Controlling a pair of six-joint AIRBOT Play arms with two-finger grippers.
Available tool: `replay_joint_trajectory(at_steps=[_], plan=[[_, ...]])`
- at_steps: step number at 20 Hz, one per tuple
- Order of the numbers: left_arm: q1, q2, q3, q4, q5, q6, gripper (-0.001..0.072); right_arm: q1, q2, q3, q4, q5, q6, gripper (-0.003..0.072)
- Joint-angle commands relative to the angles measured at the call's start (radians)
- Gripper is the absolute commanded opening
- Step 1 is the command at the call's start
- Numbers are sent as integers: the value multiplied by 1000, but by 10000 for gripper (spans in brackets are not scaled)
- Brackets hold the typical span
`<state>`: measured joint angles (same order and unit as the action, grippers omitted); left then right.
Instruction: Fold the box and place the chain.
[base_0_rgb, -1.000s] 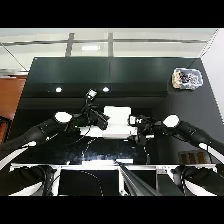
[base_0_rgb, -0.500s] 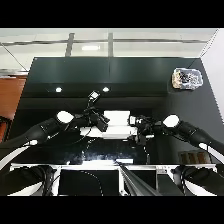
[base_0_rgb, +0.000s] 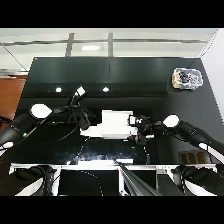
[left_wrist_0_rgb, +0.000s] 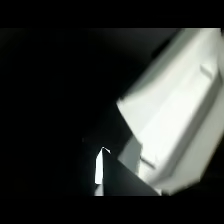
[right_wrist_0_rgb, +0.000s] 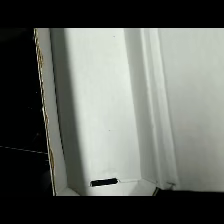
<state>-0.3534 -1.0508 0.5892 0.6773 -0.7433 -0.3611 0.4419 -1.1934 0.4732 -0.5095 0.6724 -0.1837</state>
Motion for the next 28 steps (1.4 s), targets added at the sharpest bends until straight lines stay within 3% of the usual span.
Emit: replay_joint_trajectory(at_steps=[1, 2, 3, 7, 12, 15, 17, 19, 23, 28], plan=[[44, 23, -19, 116, -156, 221, 282, 1, 0, 0, 0, 0, 0, 478], [37, 20, -19, 124, -145, 262, 428, 1, 0, 0, 0, 0, 0, 478], [30, 13, -19, 129, -129, 282, 714, 1, 0, 0, 0, 0, 0, 478], [-21, -53, -21, 143, -119, 476, 701, 1, 0, 0, 0, 0, 0, 478], [-68, -140, -21, -16, -99, 591, 638, 1, 0, 0, 0, 0, 0, 478], [-69, -163, -21, -39, -91, 591, 608, 1, 0, 0, 0, 0, 0, 478], [-69, -171, -21, -40, -92, 591, 489, 1, 0, 0, 0, 0, 0, 478], [-71, -171, -21, -41, -91, 591, 290, 1, 0, 0, 0, 0, 0, 478], [-90, -171, -21, -89, -94, 591, 218, 1, 0, 0, 0, 0, 0, 478], [-134, -181, -21, -130, -69, 593, 218, 1, 0, 0, 0, 0, 0, 478]])
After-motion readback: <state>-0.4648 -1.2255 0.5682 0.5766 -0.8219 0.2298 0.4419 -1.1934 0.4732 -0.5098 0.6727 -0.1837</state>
